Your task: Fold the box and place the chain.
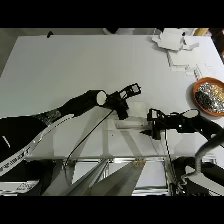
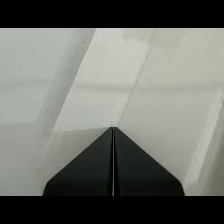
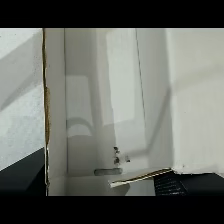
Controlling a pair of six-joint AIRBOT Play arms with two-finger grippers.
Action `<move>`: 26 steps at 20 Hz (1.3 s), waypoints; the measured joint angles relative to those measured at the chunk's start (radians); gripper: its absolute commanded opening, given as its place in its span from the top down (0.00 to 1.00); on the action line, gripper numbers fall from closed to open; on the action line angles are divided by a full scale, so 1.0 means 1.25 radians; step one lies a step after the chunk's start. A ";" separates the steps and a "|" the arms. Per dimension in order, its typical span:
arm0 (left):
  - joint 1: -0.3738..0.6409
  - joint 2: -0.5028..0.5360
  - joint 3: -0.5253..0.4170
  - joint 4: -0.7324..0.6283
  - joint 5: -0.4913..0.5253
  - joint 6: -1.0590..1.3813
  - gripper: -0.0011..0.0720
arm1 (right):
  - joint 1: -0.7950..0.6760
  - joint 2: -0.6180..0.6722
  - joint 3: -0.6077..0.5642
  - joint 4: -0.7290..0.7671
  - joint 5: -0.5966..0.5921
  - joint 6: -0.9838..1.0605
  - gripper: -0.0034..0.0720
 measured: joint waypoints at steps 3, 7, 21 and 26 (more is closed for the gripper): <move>0.023 0.056 0.000 0.022 -0.069 -0.002 0.98 | 0.000 0.000 0.000 -0.001 0.001 -0.001 0.34; 0.046 0.160 -0.002 0.082 -0.207 -0.034 0.98 | 0.000 0.000 0.000 -0.001 0.001 -0.001 0.34; 0.062 0.215 -0.163 0.083 -0.257 0.151 0.76 | 0.000 0.000 0.000 -0.001 0.002 -0.001 0.34; 0.081 0.205 -0.194 0.083 -0.233 0.258 0.39 | 0.000 0.000 0.000 -0.001 0.002 -0.001 0.34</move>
